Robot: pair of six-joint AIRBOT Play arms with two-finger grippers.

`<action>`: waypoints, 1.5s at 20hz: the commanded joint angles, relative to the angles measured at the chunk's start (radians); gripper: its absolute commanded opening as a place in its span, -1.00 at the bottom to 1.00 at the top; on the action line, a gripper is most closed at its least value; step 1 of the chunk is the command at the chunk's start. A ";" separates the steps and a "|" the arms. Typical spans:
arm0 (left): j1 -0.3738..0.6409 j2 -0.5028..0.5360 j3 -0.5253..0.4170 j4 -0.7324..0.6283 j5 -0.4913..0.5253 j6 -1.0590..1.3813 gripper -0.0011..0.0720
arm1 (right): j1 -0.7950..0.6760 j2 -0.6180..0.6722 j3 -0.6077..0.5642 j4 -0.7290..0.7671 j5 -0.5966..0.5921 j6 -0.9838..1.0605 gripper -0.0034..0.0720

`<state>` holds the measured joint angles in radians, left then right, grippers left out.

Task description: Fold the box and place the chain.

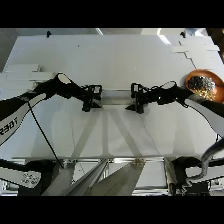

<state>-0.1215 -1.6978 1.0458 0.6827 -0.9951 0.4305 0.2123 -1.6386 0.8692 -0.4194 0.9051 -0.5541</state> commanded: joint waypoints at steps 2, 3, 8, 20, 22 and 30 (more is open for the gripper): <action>0.000 0.001 0.000 -0.045 -0.005 -0.004 -0.10 | 0.001 -0.001 0.000 -0.002 0.003 -0.001 0.09; 0.000 0.002 0.000 -0.045 -0.015 -0.004 -0.11 | 0.000 -0.001 0.000 -0.002 0.003 -0.001 0.09; 0.015 0.039 0.001 -0.040 -0.068 -0.004 -0.09 | 0.000 -0.001 0.000 -0.002 0.003 -0.001 0.09; 0.020 0.043 0.000 -0.179 -0.115 0.046 -0.63 | 0.001 -0.001 0.000 -0.002 0.003 -0.001 0.09; 0.017 0.037 0.000 -0.222 -0.115 0.049 -0.62 | 0.000 -0.001 0.000 -0.002 0.003 -0.001 0.09; -0.005 0.008 -0.001 -0.216 -0.121 0.044 0.03 | 0.000 -0.001 0.000 -0.002 0.003 -0.001 0.09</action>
<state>-0.1249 -1.6859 1.0454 0.4698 -1.1126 0.4755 0.2123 -1.6386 0.8692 -0.4225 0.9092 -0.5552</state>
